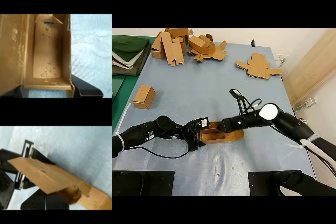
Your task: Fold the box.
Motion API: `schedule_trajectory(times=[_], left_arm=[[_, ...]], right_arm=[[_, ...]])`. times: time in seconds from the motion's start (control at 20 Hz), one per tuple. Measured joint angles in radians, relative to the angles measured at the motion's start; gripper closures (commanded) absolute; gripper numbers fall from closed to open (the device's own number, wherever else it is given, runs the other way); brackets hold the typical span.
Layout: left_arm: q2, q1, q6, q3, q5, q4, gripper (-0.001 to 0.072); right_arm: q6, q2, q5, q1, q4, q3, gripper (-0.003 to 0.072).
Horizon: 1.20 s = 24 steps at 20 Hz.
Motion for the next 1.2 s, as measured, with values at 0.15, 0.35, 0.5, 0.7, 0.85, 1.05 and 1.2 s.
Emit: schedule_trajectory(times=[0.15, 0.35, 0.5, 0.7, 0.85, 1.05, 1.2], left_arm=[[0.0, 0.001, 0.007, 0.0, -0.023, 0.008, 0.0291], [0.0, 0.001, 0.014, 0.0, -0.042, 0.013, 0.029], [0.0, 0.001, 0.014, 0.0, -0.051, 0.016, 0.0291], [0.0, 0.0, 0.024, 0.001, -0.069, 0.02, 0.029], [0.0, 0.0, 0.03, 0.0, -0.075, 0.02, 0.0291], [0.0, 0.0, 0.037, 0.0, -0.085, 0.023, 0.029], [0.0, 0.0, 0.037, 0.0, -0.085, 0.023, 0.029]], right_arm=[[-0.023, -0.048, -0.013, 0.0, 0.019, 0.044, 0.0682], [-0.036, -0.084, -0.046, 0.0, -0.006, 0.064, 0.0682], [-0.039, -0.125, -0.053, 0.0, -0.02, 0.068, 0.0682], [-0.046, -0.197, -0.059, 0.0, -0.029, 0.07, 0.0682], [-0.056, -0.252, -0.068, 0.0, -0.033, 0.07, 0.0682], [-0.073, -0.303, -0.082, -0.001, -0.039, 0.06, 0.0683], [-0.085, -0.305, -0.086, -0.001, -0.051, 0.056, 0.0683]])
